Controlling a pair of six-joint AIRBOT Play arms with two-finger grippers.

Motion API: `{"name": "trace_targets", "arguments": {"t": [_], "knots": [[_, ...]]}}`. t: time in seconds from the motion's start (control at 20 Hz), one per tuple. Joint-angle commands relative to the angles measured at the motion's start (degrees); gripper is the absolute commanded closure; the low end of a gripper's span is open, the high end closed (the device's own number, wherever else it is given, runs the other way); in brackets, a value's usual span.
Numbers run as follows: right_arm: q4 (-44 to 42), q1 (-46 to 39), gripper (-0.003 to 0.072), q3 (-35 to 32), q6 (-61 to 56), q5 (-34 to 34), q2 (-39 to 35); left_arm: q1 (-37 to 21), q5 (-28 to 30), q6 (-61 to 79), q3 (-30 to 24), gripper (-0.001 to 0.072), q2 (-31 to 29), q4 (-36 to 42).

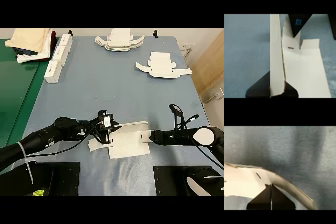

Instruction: Fold the box.

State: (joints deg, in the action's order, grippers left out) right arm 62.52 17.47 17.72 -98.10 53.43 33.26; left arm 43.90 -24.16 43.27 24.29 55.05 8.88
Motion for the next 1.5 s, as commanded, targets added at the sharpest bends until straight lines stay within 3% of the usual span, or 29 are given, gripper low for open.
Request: {"name": "trace_targets", "arguments": {"t": [0.0, 0.35, 0.75, 1.1, 1.25, 1.45], "knots": [[4.24, 0.04, 0.0683, -0.9, -2.58, -2.4, 0.28, 0.04, -0.94, -0.42, 0.15, 0.0696, -3.28, 0.11], [6.62, 0.04, 0.0683, -0.87, -4.74, -8.55, 1.31, 0.04, -1.92, -0.26, -1.49, 0.0696, 1.77, 0.09], [4.11, 0.04, 0.0683, -0.87, -4.94, -8.68, 1.31, 0.04, -1.92, 0.92, -1.51, 0.0696, 6.75, 0.13], [4.04, 0.04, 0.0683, -0.87, -4.94, -8.7, 1.11, 0.04, -2.05, 0.81, -1.62, 0.0696, 7.13, 0.37], [4.07, 0.04, 0.0683, -0.85, -4.96, -9.38, 0.0, 0.04, -5.07, 0.9, -1.44, 0.0696, 7.1, 0.61], [4.09, 0.04, 0.0683, -0.85, -4.98, -12.24, -2.71, -0.61, -6.51, 1.25, 1.53, 0.0696, 7.1, -0.09]]}}
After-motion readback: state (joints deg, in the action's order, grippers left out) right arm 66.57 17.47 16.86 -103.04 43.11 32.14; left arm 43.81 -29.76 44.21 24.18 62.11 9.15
